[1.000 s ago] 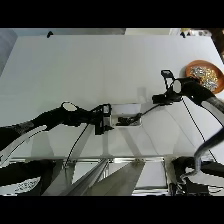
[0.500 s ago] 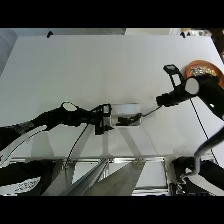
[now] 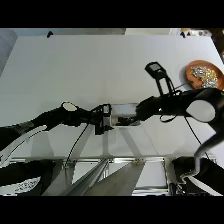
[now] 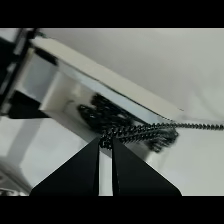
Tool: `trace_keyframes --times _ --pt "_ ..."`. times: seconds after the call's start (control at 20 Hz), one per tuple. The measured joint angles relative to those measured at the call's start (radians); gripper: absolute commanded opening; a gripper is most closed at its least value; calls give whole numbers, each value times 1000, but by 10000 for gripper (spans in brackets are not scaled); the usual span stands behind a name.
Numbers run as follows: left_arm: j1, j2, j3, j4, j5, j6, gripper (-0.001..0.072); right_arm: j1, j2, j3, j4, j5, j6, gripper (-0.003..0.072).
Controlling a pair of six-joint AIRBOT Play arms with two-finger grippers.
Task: Fold the box and place the chain.
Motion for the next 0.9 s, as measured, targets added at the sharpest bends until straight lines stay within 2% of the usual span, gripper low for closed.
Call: trace_keyframes --times 0.4,0.9 --pt "0 0 0 0 0 0 134 148 8 0 57 -91 60 19" --pt "0 0 0 0 0 0 134 188 -21 -20 84 -120 74 20"
